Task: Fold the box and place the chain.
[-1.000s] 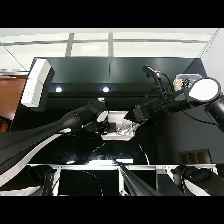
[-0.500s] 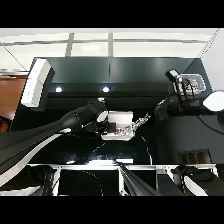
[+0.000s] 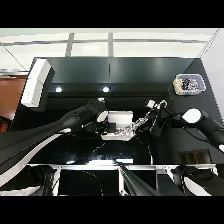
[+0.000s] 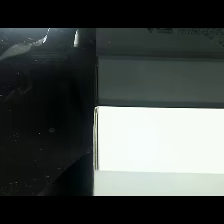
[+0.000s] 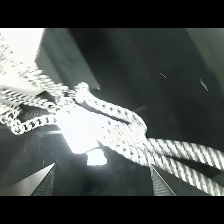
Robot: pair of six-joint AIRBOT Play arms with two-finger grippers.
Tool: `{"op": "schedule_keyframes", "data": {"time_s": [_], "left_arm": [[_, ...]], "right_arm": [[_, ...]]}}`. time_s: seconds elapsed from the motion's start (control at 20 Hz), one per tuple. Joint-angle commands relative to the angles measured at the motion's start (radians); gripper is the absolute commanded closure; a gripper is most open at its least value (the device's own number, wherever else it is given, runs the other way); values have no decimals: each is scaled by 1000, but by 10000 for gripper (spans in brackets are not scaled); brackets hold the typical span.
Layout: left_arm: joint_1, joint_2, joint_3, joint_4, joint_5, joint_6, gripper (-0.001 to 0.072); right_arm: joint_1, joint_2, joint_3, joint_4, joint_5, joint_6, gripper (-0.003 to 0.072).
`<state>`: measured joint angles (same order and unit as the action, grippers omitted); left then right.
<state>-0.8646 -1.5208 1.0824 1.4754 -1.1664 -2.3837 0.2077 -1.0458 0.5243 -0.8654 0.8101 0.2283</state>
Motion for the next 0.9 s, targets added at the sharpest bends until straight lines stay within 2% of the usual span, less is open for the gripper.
{"op": "schedule_keyframes", "data": {"time_s": [0.0,0.3,0.5,0.85], "left_arm": [[0,0,0,0,1,0,678],[0,0,0,0,2,0,678],[0,0,0,0,2,0,678],[0,0,0,0,2,0,678]], "right_arm": [[11,-89,18,114,-29,-307,-34],[13,-143,22,134,-48,-368,-34],[13,-151,22,137,-148,-362,-34],[13,-185,22,159,-149,-320,-34]]}}
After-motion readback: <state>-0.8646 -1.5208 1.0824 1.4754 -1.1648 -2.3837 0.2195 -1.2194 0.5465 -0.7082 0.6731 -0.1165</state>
